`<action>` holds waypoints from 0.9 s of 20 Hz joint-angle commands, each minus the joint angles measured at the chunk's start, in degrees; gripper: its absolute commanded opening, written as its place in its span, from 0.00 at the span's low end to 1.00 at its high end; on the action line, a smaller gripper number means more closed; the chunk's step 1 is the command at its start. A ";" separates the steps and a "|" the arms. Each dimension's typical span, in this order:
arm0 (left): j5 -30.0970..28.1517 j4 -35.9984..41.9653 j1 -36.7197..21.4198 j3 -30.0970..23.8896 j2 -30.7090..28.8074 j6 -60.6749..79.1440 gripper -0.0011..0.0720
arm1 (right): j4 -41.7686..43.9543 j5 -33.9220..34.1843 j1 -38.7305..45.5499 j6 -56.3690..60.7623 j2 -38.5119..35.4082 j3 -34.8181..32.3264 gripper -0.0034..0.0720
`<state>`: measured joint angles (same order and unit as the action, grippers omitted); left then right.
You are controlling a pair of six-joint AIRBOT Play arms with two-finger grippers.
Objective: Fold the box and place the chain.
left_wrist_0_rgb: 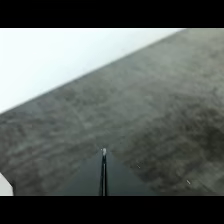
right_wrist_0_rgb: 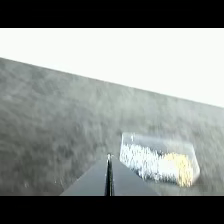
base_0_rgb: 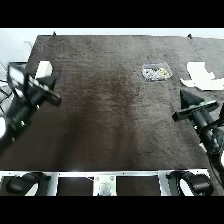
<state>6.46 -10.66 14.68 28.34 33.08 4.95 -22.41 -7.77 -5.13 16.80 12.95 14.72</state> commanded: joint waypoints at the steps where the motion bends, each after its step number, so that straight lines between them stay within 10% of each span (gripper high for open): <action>1: -9.11 1.95 7.85 -11.78 -6.97 0.59 0.03 | -0.09 1.57 -0.04 0.13 -5.05 -6.67 0.06; 18: -8.00 1.92 10.75 -17.20 -10.93 -1.92 0.04 | -0.09 1.57 -0.04 0.11 -5.77 -7.48 0.06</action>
<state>-1.56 -8.71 25.39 11.18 22.22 3.07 -22.50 -6.20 -5.13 16.91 7.22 7.27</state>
